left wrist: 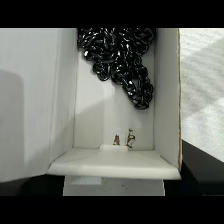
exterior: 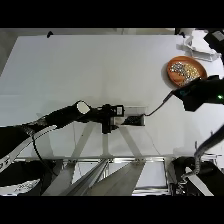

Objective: Fold the box and place the chain.

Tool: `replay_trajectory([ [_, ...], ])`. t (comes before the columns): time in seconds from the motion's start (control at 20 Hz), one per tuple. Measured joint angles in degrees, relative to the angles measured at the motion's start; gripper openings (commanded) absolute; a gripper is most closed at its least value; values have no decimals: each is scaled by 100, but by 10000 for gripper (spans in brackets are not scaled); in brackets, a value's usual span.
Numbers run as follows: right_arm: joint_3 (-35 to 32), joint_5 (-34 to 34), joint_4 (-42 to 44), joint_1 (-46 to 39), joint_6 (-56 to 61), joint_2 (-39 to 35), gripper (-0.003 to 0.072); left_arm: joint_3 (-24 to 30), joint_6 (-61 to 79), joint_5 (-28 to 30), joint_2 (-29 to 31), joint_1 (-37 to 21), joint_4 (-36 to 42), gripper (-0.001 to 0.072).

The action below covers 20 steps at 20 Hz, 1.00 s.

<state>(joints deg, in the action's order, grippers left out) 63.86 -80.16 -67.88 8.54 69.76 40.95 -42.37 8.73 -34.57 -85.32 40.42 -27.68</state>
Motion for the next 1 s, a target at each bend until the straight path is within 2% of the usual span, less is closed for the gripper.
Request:
replay_trajectory([
  [0.2, -133, -111, 715, 28, 20, -422, 19, 0, -2, -2, -2, 0, 0, 205],
  [0.45, -603, 457, 1711, 33, -295, -557, 19, 0, 0, 0, 0, 0, 0, 205],
  [0.8, -1744, 1049, 2068, 39, -573, -586, 17, 0, -2, 0, 0, 0, 0, 205],
  [1.0, -2586, 1696, 2140, 118, -824, -570, 17, 0, -2, 0, 0, 0, 0, 205],
])
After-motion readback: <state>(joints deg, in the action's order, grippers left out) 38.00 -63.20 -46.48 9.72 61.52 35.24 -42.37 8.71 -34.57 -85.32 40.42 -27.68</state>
